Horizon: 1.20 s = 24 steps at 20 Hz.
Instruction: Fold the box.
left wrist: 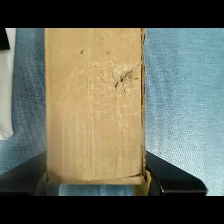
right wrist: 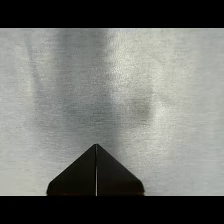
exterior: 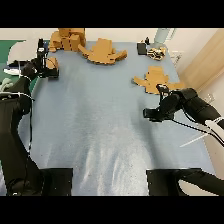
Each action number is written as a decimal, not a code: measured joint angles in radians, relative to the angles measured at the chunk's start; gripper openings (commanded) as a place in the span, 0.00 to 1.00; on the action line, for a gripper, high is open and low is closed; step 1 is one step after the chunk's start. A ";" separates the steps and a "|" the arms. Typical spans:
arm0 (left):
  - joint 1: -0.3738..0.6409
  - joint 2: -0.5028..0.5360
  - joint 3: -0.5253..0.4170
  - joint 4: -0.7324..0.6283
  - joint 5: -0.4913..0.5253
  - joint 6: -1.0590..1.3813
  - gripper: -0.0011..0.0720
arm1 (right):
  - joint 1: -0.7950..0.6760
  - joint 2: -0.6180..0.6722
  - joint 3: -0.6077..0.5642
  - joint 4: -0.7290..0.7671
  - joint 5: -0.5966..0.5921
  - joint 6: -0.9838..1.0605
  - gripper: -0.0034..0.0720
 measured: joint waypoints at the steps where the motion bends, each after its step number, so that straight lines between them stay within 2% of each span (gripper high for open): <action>1: 0.000 0.000 -0.001 -0.001 0.004 0.000 0.45 | 0.000 0.000 0.000 0.001 0.000 0.000 0.05; 5: 0.000 -0.003 -0.003 -0.018 0.010 0.001 0.45 | 0.000 0.000 0.000 0.000 0.000 0.000 0.05; 6: 0.000 -0.003 -0.003 -0.020 0.011 0.001 0.57 | 0.000 0.000 0.000 0.000 0.000 0.000 0.05; 7: 0.000 -0.003 -0.003 -0.022 0.011 0.000 0.98 | 0.000 0.000 0.000 -0.001 0.000 0.000 0.05; 14: 0.005 -0.001 -0.002 -0.025 -0.035 0.000 0.98 | 0.000 0.000 0.000 -0.001 0.000 0.000 0.05; 17: 0.022 0.023 -0.002 -0.013 -0.142 -0.003 0.98 | 0.000 0.000 0.000 -0.001 0.000 0.000 0.05; 20: 0.052 0.074 -0.004 0.010 -0.308 -0.047 0.97 | 0.000 0.000 0.000 -0.001 0.000 0.000 0.05; 21: 0.062 0.096 -0.003 0.008 -0.351 -0.076 0.72 | 0.000 0.000 0.000 -0.001 0.000 0.000 0.05; 22: 0.068 0.121 -0.003 -0.006 -0.415 -0.105 0.25 | 0.000 0.000 0.000 -0.001 0.000 0.000 0.05; 23: 0.069 0.142 -0.003 -0.027 -0.478 -0.124 0.04 | 0.000 0.000 0.000 -0.001 0.000 0.000 0.05; 24: 0.071 0.166 -0.003 -0.061 -0.544 -0.136 0.03 | 0.000 0.000 0.000 -0.001 0.000 0.000 0.05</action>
